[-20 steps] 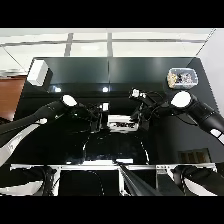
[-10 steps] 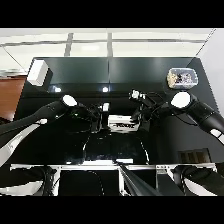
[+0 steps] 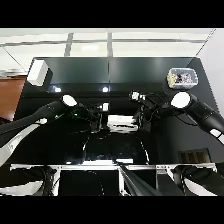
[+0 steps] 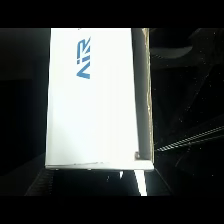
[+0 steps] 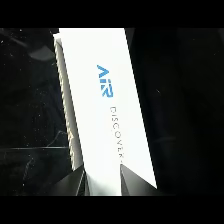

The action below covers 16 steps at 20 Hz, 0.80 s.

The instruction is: Fold the box and place the chain.

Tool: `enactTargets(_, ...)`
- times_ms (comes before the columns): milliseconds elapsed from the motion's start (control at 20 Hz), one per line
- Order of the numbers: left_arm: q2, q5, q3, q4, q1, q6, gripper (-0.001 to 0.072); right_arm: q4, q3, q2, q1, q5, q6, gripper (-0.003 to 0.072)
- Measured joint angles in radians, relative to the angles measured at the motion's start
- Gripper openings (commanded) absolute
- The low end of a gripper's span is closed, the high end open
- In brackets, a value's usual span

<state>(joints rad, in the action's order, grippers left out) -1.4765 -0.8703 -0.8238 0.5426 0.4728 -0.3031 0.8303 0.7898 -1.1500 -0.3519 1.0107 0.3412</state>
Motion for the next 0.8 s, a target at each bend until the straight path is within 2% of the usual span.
enactTargets(150,0.0,0.001,0.0,0.0,0.0,0.0,0.0441,0.014,0.0,0.0,-0.016,-0.003,0.0,0.0231)
enactTargets(200,0.0,0.001,0.0,0.0,0.0,0.0,0.0442,0.022,0.0,0.0,-0.023,-0.003,0.0,0.028)
enactTargets(250,0.0,0.001,0.0,0.0,0.0,0.0,0.0441,0.027,0.0,-0.001,-0.028,-0.003,0.0,0.0293)
enactTargets(800,0.0,0.001,0.0,-0.001,0.0,0.0,0.0441,0.05,0.0,-0.001,-0.042,-0.003,0.007,0.0292)
